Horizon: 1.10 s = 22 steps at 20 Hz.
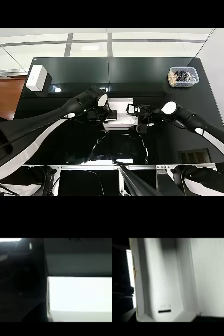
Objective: Fold the box and place the chain.
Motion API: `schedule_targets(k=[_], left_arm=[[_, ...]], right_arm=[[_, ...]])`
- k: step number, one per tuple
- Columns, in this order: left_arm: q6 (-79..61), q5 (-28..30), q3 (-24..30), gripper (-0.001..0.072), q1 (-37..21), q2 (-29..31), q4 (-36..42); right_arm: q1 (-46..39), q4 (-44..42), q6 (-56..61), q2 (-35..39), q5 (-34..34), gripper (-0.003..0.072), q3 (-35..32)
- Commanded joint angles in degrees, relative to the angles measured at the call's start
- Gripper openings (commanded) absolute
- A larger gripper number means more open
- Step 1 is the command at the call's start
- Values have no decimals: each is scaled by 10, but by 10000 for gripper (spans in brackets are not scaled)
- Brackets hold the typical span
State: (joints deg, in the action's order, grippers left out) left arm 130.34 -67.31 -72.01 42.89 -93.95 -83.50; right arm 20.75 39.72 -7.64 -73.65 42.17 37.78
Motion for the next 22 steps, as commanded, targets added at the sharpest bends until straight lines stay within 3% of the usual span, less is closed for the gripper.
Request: schedule_targets(k=[1,12,13,14,16,17,18,22], left_arm=[[-3,-13,0,22,-1,0,-3],[-3,-7,0,23,-1,0,-11],[-3,-7,0,23,-1,0,-11],[-3,-7,0,24,-1,0,-11],[-3,-7,0,23,-1,0,-11],[-3,-7,0,23,-1,0,-11],[-3,-7,0,24,-1,0,-11],[-3,-6,0,24,-1,0,-11]], right_arm=[[-1,46,15,33,16,709,1],[0,101,31,65,14,707,0],[0,101,29,65,9,593,1],[0,100,29,65,5,434,0],[1,84,29,60,-11,412,0],[1,63,29,54,-11,292,0],[1,48,29,49,-2,237,0],[1,11,29,38,11,236,0]])
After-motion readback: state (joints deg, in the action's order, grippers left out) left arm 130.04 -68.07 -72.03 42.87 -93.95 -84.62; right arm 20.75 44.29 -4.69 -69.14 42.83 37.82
